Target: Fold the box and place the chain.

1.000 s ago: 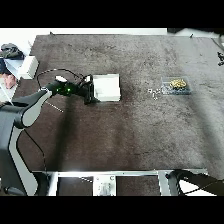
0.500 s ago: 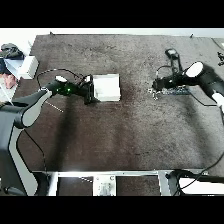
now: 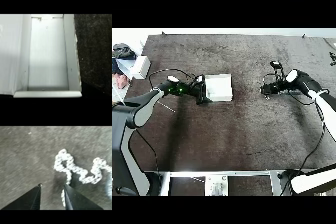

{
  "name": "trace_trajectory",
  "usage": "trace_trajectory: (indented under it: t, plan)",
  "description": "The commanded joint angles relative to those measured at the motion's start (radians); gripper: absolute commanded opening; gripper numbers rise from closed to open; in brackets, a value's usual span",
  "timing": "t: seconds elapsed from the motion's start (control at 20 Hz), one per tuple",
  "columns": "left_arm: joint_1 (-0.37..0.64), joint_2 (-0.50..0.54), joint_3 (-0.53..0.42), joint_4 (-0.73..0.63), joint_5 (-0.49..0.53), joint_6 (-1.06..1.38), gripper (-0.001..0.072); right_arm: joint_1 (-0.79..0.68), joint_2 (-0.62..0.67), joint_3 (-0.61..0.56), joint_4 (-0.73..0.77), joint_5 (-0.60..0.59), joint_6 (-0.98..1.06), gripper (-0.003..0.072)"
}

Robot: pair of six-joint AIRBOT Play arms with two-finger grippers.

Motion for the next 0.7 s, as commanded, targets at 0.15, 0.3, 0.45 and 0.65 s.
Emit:
trace_trajectory:
  t: [0.15,0.3,0.45,0.65]
  plan:
    - [0.001,0.001,0.001,0.0,0.0,0.0,0.0466,0.0,-0.076,0.063,-0.08,0.025,0.048,0.033]
    - [0.001,0.001,0.001,0.0,0.0,0.0,0.0466,0.0,-0.103,0.063,-0.08,0.027,0.048,0.0268]
    - [0.001,0.001,0.001,0.0,0.0,0.0,0.0466,0.0,-0.118,0.063,-0.077,0.029,0.047,0.005]
    - [0.001,0.001,0.001,0.0,0.0,0.0,0.0467,0.002,-0.029,0.063,0.121,0.035,-0.081,-0.0007]
